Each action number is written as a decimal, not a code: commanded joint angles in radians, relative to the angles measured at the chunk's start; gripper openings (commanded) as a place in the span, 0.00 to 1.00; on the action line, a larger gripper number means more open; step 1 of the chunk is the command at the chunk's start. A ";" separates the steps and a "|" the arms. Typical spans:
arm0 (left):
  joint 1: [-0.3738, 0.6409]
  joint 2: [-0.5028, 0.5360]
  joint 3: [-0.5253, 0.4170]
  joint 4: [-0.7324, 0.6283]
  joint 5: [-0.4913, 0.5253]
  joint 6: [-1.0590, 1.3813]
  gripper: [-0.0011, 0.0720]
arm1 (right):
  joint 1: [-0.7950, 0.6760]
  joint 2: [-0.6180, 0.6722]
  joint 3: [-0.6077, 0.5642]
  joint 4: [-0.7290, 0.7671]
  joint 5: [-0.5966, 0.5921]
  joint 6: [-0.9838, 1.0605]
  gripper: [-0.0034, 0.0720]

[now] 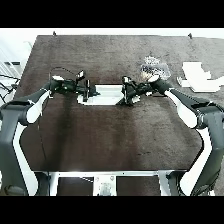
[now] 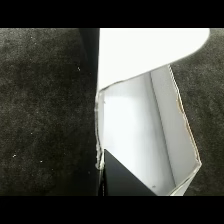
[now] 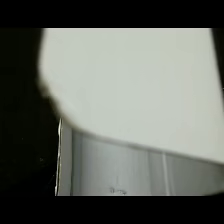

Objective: Fold the box and place the chain.

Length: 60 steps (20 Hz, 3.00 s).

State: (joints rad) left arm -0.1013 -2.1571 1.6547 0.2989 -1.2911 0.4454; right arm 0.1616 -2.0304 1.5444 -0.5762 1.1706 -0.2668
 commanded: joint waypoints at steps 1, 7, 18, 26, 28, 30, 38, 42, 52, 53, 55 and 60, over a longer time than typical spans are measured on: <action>0.000 0.000 0.000 0.000 0.000 0.000 0.04 | 0.001 -0.001 0.000 0.000 0.002 0.000 0.72; 0.000 0.000 0.000 -0.003 -0.004 -0.001 0.04 | 0.001 -0.001 0.000 0.000 0.002 0.000 0.72; 0.039 0.060 0.005 -0.026 -0.080 -0.010 0.44 | 0.001 -0.001 0.000 0.000 0.002 0.000 0.72; 0.166 0.076 0.145 -0.063 -0.391 -0.141 0.04 | 0.001 -0.001 0.000 0.000 0.001 0.000 0.72; 0.158 0.122 0.152 -0.053 -0.349 -0.211 0.03 | 0.001 -0.001 0.000 0.000 0.002 0.000 0.72; 0.129 0.200 0.139 -0.006 -0.288 -0.213 0.03 | 0.001 -0.001 0.000 0.000 0.002 0.000 0.72; -0.028 0.506 -0.283 0.091 0.054 -0.075 0.03 | 0.001 -0.001 0.000 0.000 0.001 0.000 0.72; -0.070 0.506 -0.425 0.096 0.177 -0.020 0.03 | 0.001 -0.001 0.000 0.000 0.001 0.000 0.72; -0.083 0.464 -0.364 0.053 0.367 -0.071 0.03 | 0.001 -0.001 0.000 0.000 0.001 0.000 0.72; -0.083 0.441 -0.325 0.053 0.367 -0.081 0.03 | 0.001 -0.001 0.000 0.000 0.002 0.000 0.72; -0.083 0.393 -0.258 0.051 0.366 -0.102 0.03 | 0.001 -0.001 0.000 0.000 0.002 0.000 0.72; -0.087 0.320 -0.207 0.036 0.372 -0.117 0.03 | 0.001 -0.001 0.000 0.000 0.001 0.000 0.72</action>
State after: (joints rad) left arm -0.1844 -1.7977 1.4189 0.3428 -0.9279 0.3435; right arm 0.1616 -2.0304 1.5444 -0.5766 1.1717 -0.2665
